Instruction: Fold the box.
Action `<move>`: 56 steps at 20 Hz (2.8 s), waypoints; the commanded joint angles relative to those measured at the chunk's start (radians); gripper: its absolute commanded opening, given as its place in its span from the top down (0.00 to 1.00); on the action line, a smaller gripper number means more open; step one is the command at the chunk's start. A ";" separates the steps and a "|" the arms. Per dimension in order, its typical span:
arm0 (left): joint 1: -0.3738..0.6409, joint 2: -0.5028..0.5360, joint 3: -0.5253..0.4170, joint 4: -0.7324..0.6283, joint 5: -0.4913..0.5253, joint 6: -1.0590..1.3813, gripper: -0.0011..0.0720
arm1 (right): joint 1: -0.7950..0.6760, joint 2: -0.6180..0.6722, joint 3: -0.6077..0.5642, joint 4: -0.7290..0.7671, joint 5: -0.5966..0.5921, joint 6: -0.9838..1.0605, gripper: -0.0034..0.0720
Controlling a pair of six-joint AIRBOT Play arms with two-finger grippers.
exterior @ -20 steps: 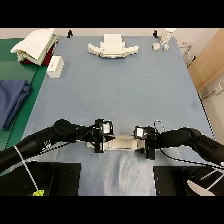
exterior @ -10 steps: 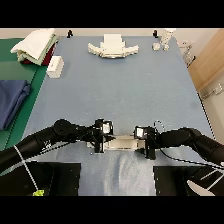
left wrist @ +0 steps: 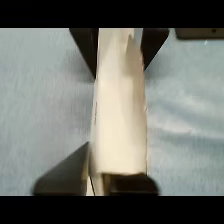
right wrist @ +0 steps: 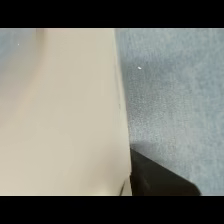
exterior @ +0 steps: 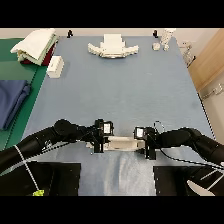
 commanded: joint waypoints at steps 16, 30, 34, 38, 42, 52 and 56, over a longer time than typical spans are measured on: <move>0.001 0.340 0.118 0.941 -0.557 -1.566 0.97 | 0.000 -0.001 0.001 0.001 0.005 0.000 0.24; 0.061 -0.122 0.285 0.276 -0.246 -1.534 0.97 | 0.000 -0.001 0.001 0.001 0.005 0.000 0.24; 0.185 -0.206 0.304 0.195 -0.257 -1.534 0.97 | 0.000 -0.001 0.001 0.001 0.005 0.000 0.24; 0.201 -0.320 0.304 0.190 -0.347 -1.533 0.97 | 0.000 -0.001 0.001 0.001 0.005 0.000 0.24; 0.169 -0.388 0.304 0.187 -0.393 -1.526 0.97 | 0.000 -0.001 0.001 0.001 0.005 0.000 0.24; 0.164 -0.409 0.323 0.185 -0.400 -1.466 0.97 | 0.000 -0.001 0.001 0.001 0.005 0.000 0.24; 0.164 -0.312 0.352 0.184 -0.420 -1.330 0.97 | 0.000 -0.001 0.001 0.001 0.005 0.000 0.24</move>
